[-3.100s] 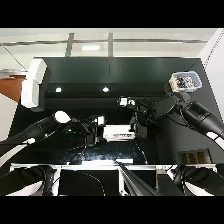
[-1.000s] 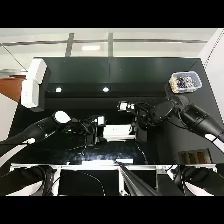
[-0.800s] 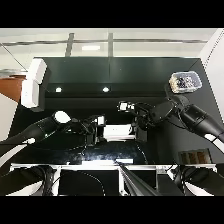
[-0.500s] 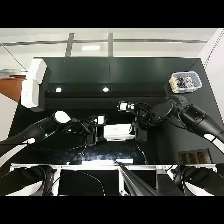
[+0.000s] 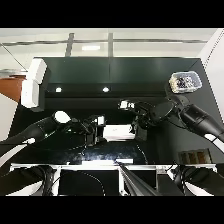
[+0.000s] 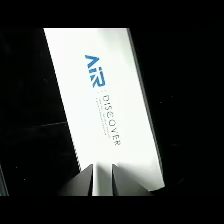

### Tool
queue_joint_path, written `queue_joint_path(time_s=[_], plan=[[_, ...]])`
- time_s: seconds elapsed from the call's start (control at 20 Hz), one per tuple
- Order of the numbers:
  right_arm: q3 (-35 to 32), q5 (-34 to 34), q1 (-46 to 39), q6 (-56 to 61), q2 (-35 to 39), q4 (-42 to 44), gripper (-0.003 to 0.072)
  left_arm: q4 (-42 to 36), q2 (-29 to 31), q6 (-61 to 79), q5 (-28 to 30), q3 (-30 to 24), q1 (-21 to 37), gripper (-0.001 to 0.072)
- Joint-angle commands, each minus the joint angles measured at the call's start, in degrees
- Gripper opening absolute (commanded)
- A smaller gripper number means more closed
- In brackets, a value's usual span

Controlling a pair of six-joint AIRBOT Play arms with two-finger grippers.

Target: Fold the box and place the chain.

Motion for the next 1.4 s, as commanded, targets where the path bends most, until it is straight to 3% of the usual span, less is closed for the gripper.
queue_joint_path(time_s=[0.0,0.15,0.2,0.35,0.45,0.85,1.35], plan=[[1.36,-4.04,-1.70,5.11,2.60,-0.04,0.0131,0.02,-0.02,-0.07,0.04,0.00,-0.04,0.0455],[0.61,-8.52,-6.25,14.43,3.87,2.40,0.0117,0.02,-0.02,-0.07,0.04,0.00,-0.04,0.0455],[-1.22,-7.85,-7.61,15.28,3.87,7.13,0.0019,0.02,-0.02,-0.09,0.04,0.00,-0.04,0.0455],[-8.90,-0.39,-8.68,15.28,3.54,24.94,0.0019,0.02,-0.02,-0.09,0.04,0.00,-0.04,0.0454],[-10.84,1.99,-7.89,16.76,1.75,29.03,0.0019,0.02,-0.02,-0.09,0.04,0.00,-0.04,0.0455],[-10.93,3.93,-6.58,18.23,-5.97,29.38,0.0021,0.02,-0.02,-0.07,0.04,0.00,-0.04,0.0454],[-10.95,6.05,-6.56,19.74,-6.51,25.59,0.0021,0.02,-0.02,-0.09,0.04,0.00,-0.04,0.0455]])
